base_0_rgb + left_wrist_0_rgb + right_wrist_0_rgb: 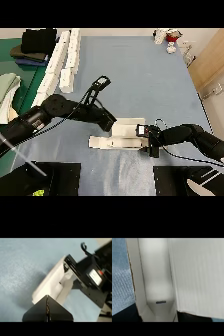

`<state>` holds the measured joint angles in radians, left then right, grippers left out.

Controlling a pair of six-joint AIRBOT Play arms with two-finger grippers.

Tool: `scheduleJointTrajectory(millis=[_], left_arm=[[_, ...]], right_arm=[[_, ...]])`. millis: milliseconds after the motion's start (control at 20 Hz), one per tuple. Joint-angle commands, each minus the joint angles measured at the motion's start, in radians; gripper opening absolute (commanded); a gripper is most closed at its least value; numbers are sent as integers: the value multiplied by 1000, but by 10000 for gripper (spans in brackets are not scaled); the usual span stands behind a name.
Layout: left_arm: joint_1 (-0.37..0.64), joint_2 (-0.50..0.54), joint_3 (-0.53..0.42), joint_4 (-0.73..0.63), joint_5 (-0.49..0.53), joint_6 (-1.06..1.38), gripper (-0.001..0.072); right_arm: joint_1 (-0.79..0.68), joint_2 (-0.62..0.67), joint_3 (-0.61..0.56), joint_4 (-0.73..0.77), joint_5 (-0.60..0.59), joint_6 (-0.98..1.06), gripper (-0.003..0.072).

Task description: Fold the box.

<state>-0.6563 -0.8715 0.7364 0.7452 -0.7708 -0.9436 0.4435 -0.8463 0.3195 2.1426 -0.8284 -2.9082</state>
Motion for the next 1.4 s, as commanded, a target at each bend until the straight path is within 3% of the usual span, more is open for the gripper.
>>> scheduleJointTrajectory(millis=[0, 150, 350, 400, 450, 500, 750, 1000, 1100, 1250, 1300, 1350], left_arm=[[-58, 176, -59, 122, -98, 12, 11], [-157, 264, -169, 183, -76, 11, 11], [-217, 282, -234, 334, -74, 44, 14], [-206, 282, -244, 334, -71, 86, 154], [-185, 282, -260, 332, -51, 134, 561], [-161, 282, -281, 332, -20, 153, 695], [-67, 196, -343, 271, 66, 407, 695], [-22, 5, -343, -62, 77, 910, 694], [-22, -54, -341, -171, 92, 1001, 694], [-24, -113, -341, -214, 154, 1025, 693], [-24, -125, -341, -216, 169, 1026, 628], [-24, -130, -340, -215, 171, 1029, 506]], right_arm=[[1, 0, 1, 0, 0, 1, 514], [1, 0, 1, 0, 0, 1, 514], [1, 0, 1, 0, 0, 1, 514], [1, 0, 1, 0, 0, 1, 514], [1, 0, 1, 0, 0, 1, 514], [1, 0, 1, 0, 0, 1, 514], [1, 0, 1, 0, 0, 1, 514], [1, 0, 1, 0, 0, 1, 514], [1, 0, 1, 0, 0, 1, 514], [1, 0, 1, 0, 0, 1, 514], [1, 0, 1, 0, 0, 1, 514], [1, 0, 1, 0, 0, 1, 514]])
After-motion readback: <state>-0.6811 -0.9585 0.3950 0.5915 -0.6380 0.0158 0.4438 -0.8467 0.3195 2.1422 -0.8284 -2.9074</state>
